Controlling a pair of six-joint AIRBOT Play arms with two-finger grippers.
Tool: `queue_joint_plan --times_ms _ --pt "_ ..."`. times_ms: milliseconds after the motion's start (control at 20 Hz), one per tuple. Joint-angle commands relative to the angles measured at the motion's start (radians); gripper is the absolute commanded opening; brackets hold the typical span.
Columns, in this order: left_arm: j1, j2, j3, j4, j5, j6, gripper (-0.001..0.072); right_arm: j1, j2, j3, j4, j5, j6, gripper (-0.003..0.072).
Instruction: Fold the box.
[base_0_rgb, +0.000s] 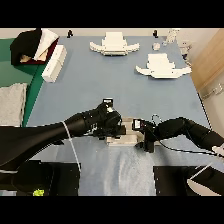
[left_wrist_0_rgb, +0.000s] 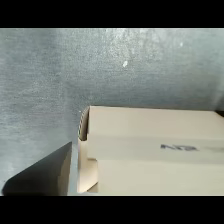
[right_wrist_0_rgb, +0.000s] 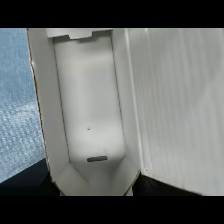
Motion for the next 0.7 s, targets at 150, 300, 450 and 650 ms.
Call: queue_joint_plan --times_ms 150,300,450,650 --pt "-0.012 -0.087 0.048 0.015 -0.024 -0.018 0.0398 0.000 0.001 0.001 0.000 0.000 0.000 0.0509" --pt "-0.012 -0.091 0.048 0.019 -0.029 -0.018 0.0398 0.000 0.001 0.001 0.000 0.000 0.000 0.0509" --pt "-0.014 -0.091 0.048 0.026 -0.032 -0.015 0.0067 0.000 0.001 0.001 0.000 0.000 0.000 0.0509" --pt "-0.024 -0.091 0.048 0.041 -0.042 -0.014 0.0014 0.000 0.001 0.001 0.000 0.000 0.000 0.0510"
